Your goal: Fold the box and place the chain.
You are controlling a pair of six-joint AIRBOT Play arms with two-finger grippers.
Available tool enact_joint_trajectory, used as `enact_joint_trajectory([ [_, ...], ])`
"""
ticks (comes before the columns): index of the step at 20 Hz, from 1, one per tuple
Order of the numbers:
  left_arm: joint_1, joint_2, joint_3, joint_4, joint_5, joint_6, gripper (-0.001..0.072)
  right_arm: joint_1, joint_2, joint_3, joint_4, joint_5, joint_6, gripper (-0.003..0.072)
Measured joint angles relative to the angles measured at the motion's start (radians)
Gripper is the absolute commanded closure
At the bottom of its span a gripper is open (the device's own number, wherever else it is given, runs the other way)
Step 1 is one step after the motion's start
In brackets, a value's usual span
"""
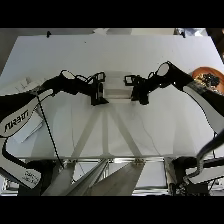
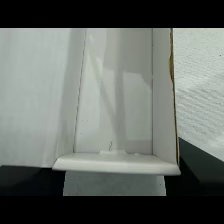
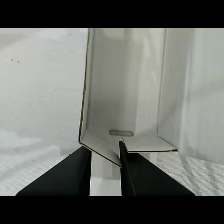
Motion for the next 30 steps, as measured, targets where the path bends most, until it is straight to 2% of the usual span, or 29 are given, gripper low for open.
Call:
enact_joint_trajectory([
  [3, 0.001, 0.000, 0.000, 0.001, -0.001, -0.002, 0.0433, 0.000, 0.000, -0.001, 0.038, -0.019, -0.001, 0.0527],
  [6, 0.001, 0.001, 0.000, 0.001, 0.001, -0.003, 0.0433, 0.000, 0.000, 0.000, 0.071, -0.063, -0.002, 0.0400],
  [7, 0.001, 0.001, 0.000, 0.001, 0.001, -0.003, 0.0433, 0.000, 0.000, 0.000, 0.075, -0.066, -0.002, 0.0385],
  [13, 0.001, 0.001, 0.000, 0.000, 0.001, -0.002, 0.0433, 0.001, 0.000, 0.000, 0.048, -0.076, 0.000, 0.0394],
  [15, 0.001, 0.001, 0.000, 0.000, 0.001, -0.002, 0.0433, 0.001, 0.000, 0.000, 0.048, -0.080, 0.000, 0.0499],
  [19, 0.001, 0.001, 0.000, 0.000, 0.001, 0.002, 0.0433, 0.001, 0.000, 0.000, 0.080, -0.084, 0.002, 0.0507],
  [20, 0.001, 0.001, 0.000, 0.000, 0.000, 0.001, 0.0433, 0.001, 0.000, 0.000, 0.088, -0.084, 0.002, 0.0459],
  [21, 0.001, 0.001, 0.000, 0.000, 0.000, 0.001, 0.0433, 0.001, 0.000, 0.000, 0.095, -0.084, 0.002, 0.0338],
  [22, 0.001, 0.001, 0.000, 0.000, 0.000, 0.001, 0.0433, 0.001, 0.000, 0.000, 0.103, -0.083, 0.002, 0.0294],
  [25, 0.001, 0.001, 0.000, 0.000, 0.000, 0.000, 0.0433, 0.000, 0.000, 0.000, 0.109, -0.082, 0.004, 0.0285],
  [26, 0.001, 0.001, 0.000, 0.000, 0.001, 0.000, 0.0433, 0.000, 0.000, 0.000, 0.109, -0.082, 0.004, 0.0297],
  [27, 0.001, 0.001, 0.000, 0.000, 0.000, 0.000, 0.0433, 0.000, 0.000, 0.000, 0.110, -0.082, 0.005, 0.0414],
  [28, 0.001, 0.001, 0.000, 0.000, 0.000, 0.000, 0.0433, 0.000, 0.000, 0.000, 0.110, -0.082, 0.005, 0.0643],
  [29, 0.001, 0.001, 0.000, 0.000, 0.001, -0.001, 0.0433, 0.000, 0.000, 0.000, 0.119, -0.084, 0.007, 0.0674],
  [30, 0.001, 0.001, 0.000, 0.000, 0.001, -0.001, 0.0433, 0.000, 0.000, 0.000, 0.122, -0.078, 0.010, 0.0674],
])
